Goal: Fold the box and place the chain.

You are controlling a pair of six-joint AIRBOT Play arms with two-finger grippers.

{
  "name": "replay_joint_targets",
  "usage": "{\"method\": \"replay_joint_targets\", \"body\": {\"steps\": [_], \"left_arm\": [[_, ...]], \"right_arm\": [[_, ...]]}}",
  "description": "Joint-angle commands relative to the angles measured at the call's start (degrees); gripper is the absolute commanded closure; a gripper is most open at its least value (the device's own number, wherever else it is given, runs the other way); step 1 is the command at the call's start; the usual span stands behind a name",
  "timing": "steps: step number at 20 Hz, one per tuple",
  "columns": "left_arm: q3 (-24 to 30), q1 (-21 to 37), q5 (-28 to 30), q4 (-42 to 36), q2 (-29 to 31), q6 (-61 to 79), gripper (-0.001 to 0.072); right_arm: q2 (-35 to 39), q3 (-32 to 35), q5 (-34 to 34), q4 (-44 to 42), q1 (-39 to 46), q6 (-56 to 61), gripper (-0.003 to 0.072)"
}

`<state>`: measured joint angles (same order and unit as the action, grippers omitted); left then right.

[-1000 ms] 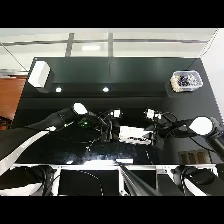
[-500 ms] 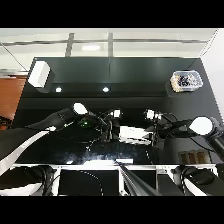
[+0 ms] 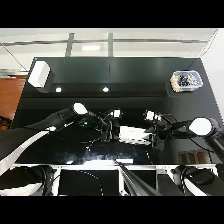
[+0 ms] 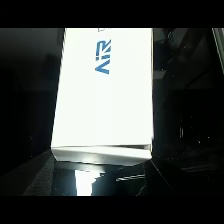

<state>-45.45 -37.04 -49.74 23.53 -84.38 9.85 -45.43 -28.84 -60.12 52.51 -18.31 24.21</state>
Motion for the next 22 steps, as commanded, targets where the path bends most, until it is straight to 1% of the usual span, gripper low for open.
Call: {"method": "replay_joint_targets", "body": {"steps": [1, 3, 10, 14, 16, 19, 21, 22], "left_arm": [[0.0, 0.0, 0.0, 0.0, 0.0, 0.0, 0.0440], [0.0, 0.0, 0.0, 0.0, 0.0, 0.0, 0.0440], [0.0, 0.0, 0.0, 0.0, 0.0, 0.0, 0.0440], [0.0, 0.0, 0.0, 0.0, 0.0, 0.0, 0.0440], [0.0, 0.0, 0.0, 0.0, 0.0, 0.0, 0.0440], [0.0, 0.0, 0.0, 0.0, 0.0, 0.0, 0.0440], [0.0, 0.0, 0.0, 0.0, 0.0, 0.0, 0.0440], [0.0, 0.0, 0.0, 0.0, 0.0, 0.0, 0.0440]], "right_arm": [[0.0, 0.1, 0.0, 0.0, 0.0, 0.0, 0.0376], [0.0, 0.5, 0.0, 0.0, 0.0, 0.0, 0.0365], [0.0, 2.1, 0.4, 0.0, 0.0, 0.0, 0.0365], [0.0, 1.0, 0.0, -2.3, 0.0, 1.4, 0.0366], [0.0, -0.7, -1.4, -2.1, 0.0, 4.4, 0.0366], [0.1, -4.3, -5.6, -2.1, 0.2, 11.0, 0.0366], [0.2, -5.8, -7.2, -2.2, 1.1, 18.8, 0.0367], [0.2, -5.9, -7.2, -2.4, 2.1, 25.0, 0.0369]]}}
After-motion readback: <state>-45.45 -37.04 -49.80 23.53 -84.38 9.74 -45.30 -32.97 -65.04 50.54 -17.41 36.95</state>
